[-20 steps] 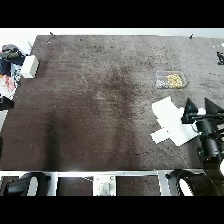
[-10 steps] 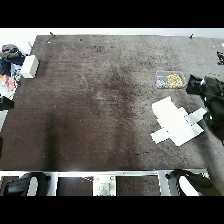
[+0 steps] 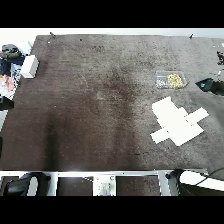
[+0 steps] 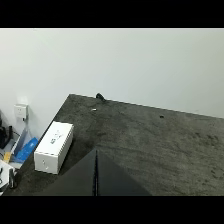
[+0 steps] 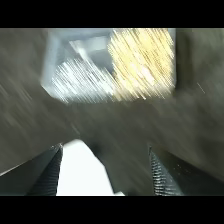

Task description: Fold the box and place the chain.

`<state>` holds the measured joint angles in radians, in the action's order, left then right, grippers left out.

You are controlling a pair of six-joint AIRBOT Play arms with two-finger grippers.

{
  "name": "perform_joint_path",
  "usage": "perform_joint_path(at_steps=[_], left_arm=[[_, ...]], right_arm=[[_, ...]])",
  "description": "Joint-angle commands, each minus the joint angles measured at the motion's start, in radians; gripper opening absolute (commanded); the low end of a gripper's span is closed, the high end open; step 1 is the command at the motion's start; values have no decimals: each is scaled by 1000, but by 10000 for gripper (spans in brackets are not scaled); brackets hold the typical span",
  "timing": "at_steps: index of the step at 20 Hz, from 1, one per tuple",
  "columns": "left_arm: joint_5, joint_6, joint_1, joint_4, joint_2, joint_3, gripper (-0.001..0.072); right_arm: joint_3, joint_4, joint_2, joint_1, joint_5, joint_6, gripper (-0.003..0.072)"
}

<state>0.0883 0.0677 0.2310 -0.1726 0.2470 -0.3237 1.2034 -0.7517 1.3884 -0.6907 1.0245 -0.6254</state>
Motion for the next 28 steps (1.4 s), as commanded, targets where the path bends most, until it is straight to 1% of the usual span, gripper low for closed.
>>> perform_joint_path(at_steps=[1, 2, 3, 5, 7, 9, 10, 12, 14, 15, 18, 21, 23, 27, 28], left_arm=[[0, 0, 1, 0, -1, -1, 12], [0, 0, 1, 0, -1, -1, 12], [0, 0, 1, 0, -1, -1, 12], [0, 0, 1, 0, 0, 0, 12], [0, 0, 1, 0, -1, -1, 12], [0, 0, 1, 0, -1, -1, 12], [0, 0, 1, 0, -1, -1, 12], [0, 0, 1, 0, -1, 0, 12], [0, 0, 1, 0, -1, -1, 12], [0, 0, 1, 0, -1, 0, 12], [1, 0, 1, 0, -1, 0, 12], [0, 0, 1, 0, -1, -1, 12], [-1, 0, 1, 0, -1, -1, 12], [0, 0, 1, 0, -1, -1, 12], [0, 0, 1, 0, -1, -1, 12]], right_arm=[[267, -312, 173, -57, 248, -127, 590], [330, -353, 215, -56, 287, -127, 495], [385, -379, 256, -56, 332, -105, 476], [487, -398, 342, -56, 439, -47, 477], [568, -420, 426, -56, 501, -47, 477], [638, -421, 507, -56, 578, -40, 477], [655, -428, 535, -56, 613, -36, 478], [656, -461, 570, -56, 676, 27, 477], [656, -510, 597, -57, 702, 32, 477], [656, -517, 606, -60, 718, 33, 477], [633, -500, 607, -79, 782, 137, 477], [596, -427, 607, -93, 766, 162, 477], [564, -437, 607, -91, 768, 200, 476], [482, -418, 607, -90, 783, 212, 472], [468, -411, 607, -90, 783, 211, 397]])
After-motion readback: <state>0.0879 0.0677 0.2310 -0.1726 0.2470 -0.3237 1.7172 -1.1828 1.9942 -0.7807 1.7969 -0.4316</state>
